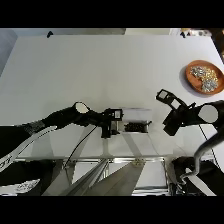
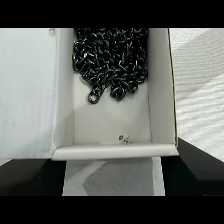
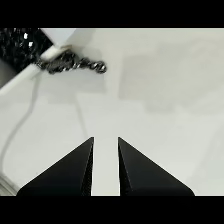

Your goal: Fold the box and place the chain.

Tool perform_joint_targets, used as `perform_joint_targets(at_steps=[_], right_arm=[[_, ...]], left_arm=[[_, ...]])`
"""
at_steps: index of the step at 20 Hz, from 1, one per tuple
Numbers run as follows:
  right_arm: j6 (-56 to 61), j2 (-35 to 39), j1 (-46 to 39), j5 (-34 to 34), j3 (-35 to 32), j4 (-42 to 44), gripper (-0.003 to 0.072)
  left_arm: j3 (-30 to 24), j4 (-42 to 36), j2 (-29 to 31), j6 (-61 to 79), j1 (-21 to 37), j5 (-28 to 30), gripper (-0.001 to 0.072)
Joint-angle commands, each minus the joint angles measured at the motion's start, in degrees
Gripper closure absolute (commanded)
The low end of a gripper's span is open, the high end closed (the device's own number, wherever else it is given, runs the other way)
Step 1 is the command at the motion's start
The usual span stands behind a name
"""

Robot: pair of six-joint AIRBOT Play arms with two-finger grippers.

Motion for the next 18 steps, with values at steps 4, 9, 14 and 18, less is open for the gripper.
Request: perform_joint_targets(at_steps=[4,9,14,18], right_arm=[[-33.81,-2.8,-2.25,-5.97,-7.34,15.47,0.0404],[-40.19,-3.87,-2.25,-11.85,-11.58,18.97,0.0387],[-45.46,-6.93,-0.92,-17.53,-12.04,25.0,0.0388],[-45.79,-7.61,0.7,-21.88,-12.04,24.81,0.0389]], left_arm=[[0.0,0.02,0.02,0.02,0.04,0.0,0.0436],[0.0,0.02,0.02,0.02,0.04,0.0,0.0436],[0.0,0.02,0.02,0.0,0.04,0.0,0.0436],[0.0,0.02,0.02,0.02,0.04,0.0,0.0436]])
